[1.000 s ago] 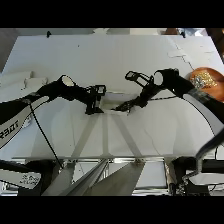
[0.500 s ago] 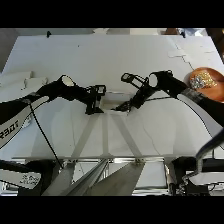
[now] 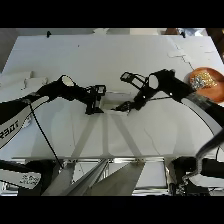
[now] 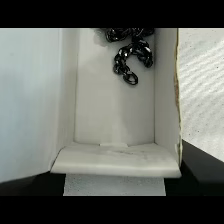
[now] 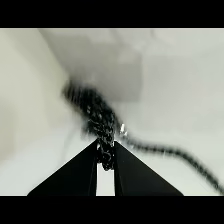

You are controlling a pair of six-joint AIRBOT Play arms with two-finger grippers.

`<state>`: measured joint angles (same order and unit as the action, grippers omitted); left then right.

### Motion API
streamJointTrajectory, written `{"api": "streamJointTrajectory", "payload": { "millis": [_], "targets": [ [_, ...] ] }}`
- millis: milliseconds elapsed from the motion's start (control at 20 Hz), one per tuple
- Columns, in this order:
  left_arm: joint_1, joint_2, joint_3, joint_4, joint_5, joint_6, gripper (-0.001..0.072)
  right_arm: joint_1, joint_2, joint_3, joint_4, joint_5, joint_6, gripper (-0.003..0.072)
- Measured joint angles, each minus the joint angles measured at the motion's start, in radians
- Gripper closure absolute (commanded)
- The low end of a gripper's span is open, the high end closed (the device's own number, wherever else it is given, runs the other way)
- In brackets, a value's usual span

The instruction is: Fold the box and place the chain.

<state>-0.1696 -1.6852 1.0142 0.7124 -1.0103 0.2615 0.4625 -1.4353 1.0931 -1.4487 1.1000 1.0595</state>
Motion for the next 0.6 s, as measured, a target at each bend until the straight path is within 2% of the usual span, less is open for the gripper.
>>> {"api": "streamJointTrajectory", "payload": {
  "millis": [300,600],
  "targets": [
    [0.000,0.000,0.000,0.000,0.000,0.000,0.0223,0.032,0.163,0.015,0.042,0.076,0.017,0.0676],
    [0.000,0.000,0.000,0.000,0.000,0.000,0.0223,0.095,0.201,0.076,0.195,0.005,0.016,0.0681]
  ]
}}
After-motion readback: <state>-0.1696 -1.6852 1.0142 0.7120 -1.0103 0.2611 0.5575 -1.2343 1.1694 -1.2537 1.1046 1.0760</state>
